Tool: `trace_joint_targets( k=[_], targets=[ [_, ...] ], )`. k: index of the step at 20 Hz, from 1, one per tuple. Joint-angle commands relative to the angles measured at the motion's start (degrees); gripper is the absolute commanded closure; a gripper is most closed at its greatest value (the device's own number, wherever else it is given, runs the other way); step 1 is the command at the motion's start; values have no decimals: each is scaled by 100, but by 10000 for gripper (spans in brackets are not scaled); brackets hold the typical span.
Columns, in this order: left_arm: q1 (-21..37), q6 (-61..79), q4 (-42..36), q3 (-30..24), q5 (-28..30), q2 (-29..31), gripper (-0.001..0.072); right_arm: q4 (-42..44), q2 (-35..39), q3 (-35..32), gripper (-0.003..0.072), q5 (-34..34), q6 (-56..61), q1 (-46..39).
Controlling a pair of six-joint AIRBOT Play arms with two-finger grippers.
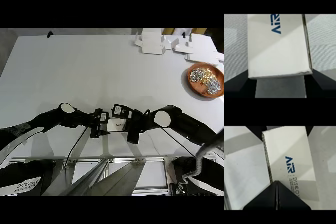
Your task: Fold the box and place the chain.
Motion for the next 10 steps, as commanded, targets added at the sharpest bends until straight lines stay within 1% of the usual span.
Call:
trace_joint_targets(
  k=[1, 4, 7, 8, 10],
  targets=[
    [4, -11, 0, 0, 0, 4, 502, -28, -129, -4, 671, 4, 59, 7],
    [4, -11, 0, 0, -2, 4, 502, -24, -114, -2, 671, 52, 107, 7],
    [4, -11, 0, 0, 0, 4, 502, -101, 94, 116, 671, 39, 321, 7],
    [4, -11, 0, 0, 0, 4, 502, -260, 184, 238, 671, 33, 592, 4],
    [4, -11, 0, 0, -2, 4, 502, -1012, 343, 625, 671, 83, 1523, -17]
  ],
)
